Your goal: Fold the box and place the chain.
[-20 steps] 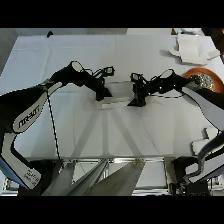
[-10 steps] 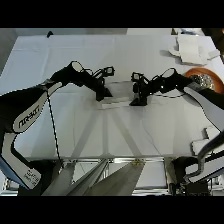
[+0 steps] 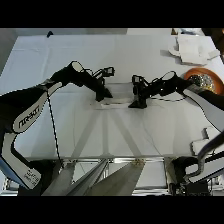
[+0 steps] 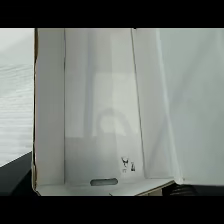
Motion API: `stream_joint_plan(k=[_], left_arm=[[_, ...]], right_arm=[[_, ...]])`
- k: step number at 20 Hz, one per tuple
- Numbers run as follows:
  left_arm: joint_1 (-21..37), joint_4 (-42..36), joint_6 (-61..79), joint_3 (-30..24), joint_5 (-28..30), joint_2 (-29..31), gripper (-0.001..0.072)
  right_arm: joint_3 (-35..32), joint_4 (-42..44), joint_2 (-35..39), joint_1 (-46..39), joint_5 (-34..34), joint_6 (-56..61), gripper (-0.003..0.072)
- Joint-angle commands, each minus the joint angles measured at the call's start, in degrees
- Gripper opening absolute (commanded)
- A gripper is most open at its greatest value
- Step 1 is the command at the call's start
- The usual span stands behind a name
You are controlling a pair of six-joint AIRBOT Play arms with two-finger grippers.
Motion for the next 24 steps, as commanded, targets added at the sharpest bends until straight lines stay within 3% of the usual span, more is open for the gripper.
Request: stream_joint_plan(k=[1, 10, 12, 13, 15, 17, 24], left_arm=[[0.0, 0.0, 0.0, 0.0, 0.3, 0.0, 0.0011], [0.0, 0.0, 0.0, 0.0, 0.3, 0.0, 0.0011], [0.0, 0.0, 0.0, 0.0, 0.3, 0.0, 0.0011], [0.0, 0.0, 0.0, 0.0, 0.3, 0.0, 0.0011], [0.0, 0.0, 0.0, 0.0, 0.3, 0.0, 0.0011], [0.0, 0.0, 0.0, 0.0, 0.3, 0.0, 0.0011], [0.0, 0.0, 0.0, 0.0, 0.3, 0.0, 0.0011]], right_arm=[[-0.2, 0.7, 0.0, 0.1, 0.1, -0.8, 0.0641], [-0.2, 0.7, 0.0, 0.0, 0.0, -0.6, 0.0638], [-0.2, 0.7, 0.0, 0.0, 0.1, -0.6, 0.0423], [-0.2, 0.7, 0.0, 0.0, 0.1, -0.6, 0.0362], [-0.2, 0.7, 0.0, 0.0, 0.1, -0.6, 0.0368], [-0.2, 0.7, 0.0, 0.0, 0.1, -0.6, 0.0477], [-0.2, 0.7, 0.0, 0.0, 0.1, -0.6, 0.0483]])
